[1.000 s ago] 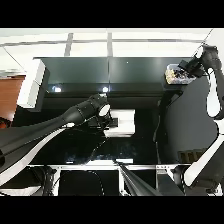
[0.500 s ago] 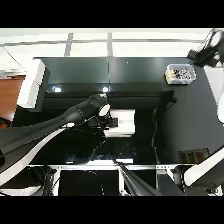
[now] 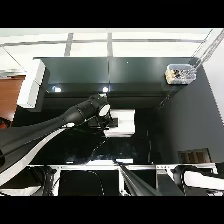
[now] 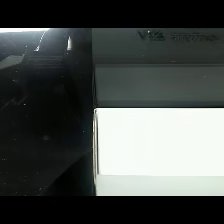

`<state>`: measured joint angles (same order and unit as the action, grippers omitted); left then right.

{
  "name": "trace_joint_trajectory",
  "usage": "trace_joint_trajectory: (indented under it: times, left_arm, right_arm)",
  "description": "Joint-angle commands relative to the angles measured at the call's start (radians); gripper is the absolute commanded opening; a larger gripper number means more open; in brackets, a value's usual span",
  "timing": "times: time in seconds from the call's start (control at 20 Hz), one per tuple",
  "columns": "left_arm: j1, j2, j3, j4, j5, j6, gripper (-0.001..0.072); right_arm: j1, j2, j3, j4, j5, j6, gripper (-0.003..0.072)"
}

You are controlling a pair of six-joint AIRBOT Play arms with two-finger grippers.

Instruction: Fold the box and place the chain.

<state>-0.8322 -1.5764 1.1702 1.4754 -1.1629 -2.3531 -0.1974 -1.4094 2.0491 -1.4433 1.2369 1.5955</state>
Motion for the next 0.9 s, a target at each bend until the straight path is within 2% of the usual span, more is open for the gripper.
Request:
trace_joint_trajectory:
  times: [0.0,0.2,0.45,0.7,0.85]
  left_arm:
    - [0.0,0.0,0.001,0.0,0.0,0.0,0.0026]
    - [0.0,0.0,0.001,0.001,0.0,0.0,0.0026]
    - [0.0,0.0,0.001,0.0,-0.001,0.0,0.0026]
    - [0.0,0.0,0.001,0.0,-0.001,0.0,0.0026]
    - [0.0,0.0,0.001,0.0,-0.001,0.0,0.0026]
  right_arm:
    - [0.001,0.156,-0.001,0.149,-0.011,-0.053,0.0019]
    - [0.009,0.27,-0.001,0.322,0.008,-0.086,0.002]
    - [0.13,0.346,-0.001,0.362,0.029,-0.085,0.002]
    - [0.234,0.358,-0.001,0.476,0.202,-0.074,0.002]
    - [0.279,0.358,-0.001,0.577,0.246,-0.069,0.0021]
